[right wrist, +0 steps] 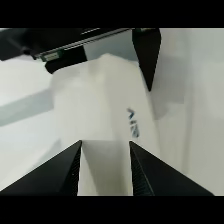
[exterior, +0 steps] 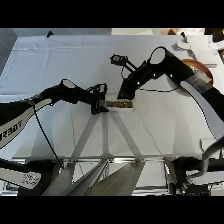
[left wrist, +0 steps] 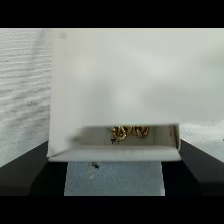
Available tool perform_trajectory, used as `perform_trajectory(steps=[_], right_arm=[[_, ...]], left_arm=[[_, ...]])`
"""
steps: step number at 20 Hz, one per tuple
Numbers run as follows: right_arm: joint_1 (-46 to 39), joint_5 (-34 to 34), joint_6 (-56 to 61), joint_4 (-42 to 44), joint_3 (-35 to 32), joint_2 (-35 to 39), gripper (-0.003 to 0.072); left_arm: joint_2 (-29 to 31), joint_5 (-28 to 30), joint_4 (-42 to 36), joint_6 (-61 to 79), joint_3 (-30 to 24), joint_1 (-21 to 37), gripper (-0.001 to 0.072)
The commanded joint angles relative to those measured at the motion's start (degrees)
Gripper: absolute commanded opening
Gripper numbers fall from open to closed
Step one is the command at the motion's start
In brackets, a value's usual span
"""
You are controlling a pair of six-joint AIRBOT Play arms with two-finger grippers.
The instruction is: Fold the box and place the chain.
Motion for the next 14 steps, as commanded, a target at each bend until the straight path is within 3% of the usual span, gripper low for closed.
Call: perform_trajectory(steps=[1,6,8,14], right_arm=[[0.50,-11.02,-3.78,-1.60,-7.13,2.67,0.0341],[1.49,-12.90,-4.15,-3.50,-7.63,4.17,0.0335],[2.80,-15.28,-4.15,-6.08,-8.04,5.90,0.0278],[5.62,-22.27,-4.11,-6.97,-16.22,9.44,0.0232]], left_arm=[[0.02,0.02,0.00,0.00,0.00,0.00,0.0256],[0.02,0.00,0.02,0.00,0.00,0.00,0.0256],[0.02,0.00,0.02,0.00,0.00,0.00,0.0256],[0.02,0.02,0.02,0.00,0.00,0.00,0.0256]])
